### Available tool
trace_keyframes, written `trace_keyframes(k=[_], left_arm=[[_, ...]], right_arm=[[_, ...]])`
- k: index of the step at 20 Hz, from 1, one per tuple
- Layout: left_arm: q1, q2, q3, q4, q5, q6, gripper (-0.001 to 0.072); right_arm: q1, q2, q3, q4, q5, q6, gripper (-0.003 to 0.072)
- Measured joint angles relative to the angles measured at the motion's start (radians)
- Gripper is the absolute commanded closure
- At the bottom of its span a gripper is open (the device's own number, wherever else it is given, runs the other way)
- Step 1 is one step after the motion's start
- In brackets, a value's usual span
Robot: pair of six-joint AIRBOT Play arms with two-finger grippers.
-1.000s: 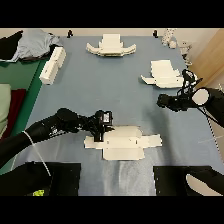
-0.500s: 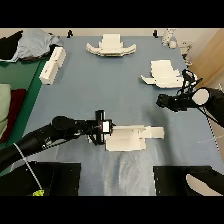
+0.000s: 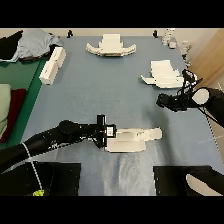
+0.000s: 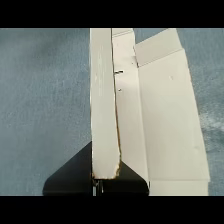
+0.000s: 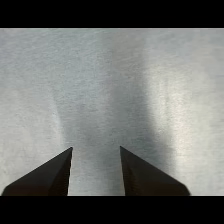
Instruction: Fold the box.
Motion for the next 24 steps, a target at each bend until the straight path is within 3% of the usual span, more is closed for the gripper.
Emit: trace_keyframes(k=[4, 10, 20, 24], left_arm=[[0.018, 0.008, 0.023, 0.011, -0.021, -0.03, 0.07], [0.073, 0.019, 0.041, 0.04, -0.141, -0.088, 0.07], [0.092, 0.011, 0.051, 0.063, -0.123, -0.105, 0.07], [0.146, 0.009, 0.087, 0.108, -0.19, -0.122, 0.07]], right_arm=[[0.001, 0.0, 0.0, 0.003, -0.001, 0.0, 0.0244], [0.0, 0.0, 0.0, -0.001, -0.003, 0.0, 0.0243], [0.001, 0.0, 0.0, 0.003, 0.0, 0.0, 0.0244], [0.0, 0.0, 0.0, 0.002, -0.001, 0.0, 0.0244]])
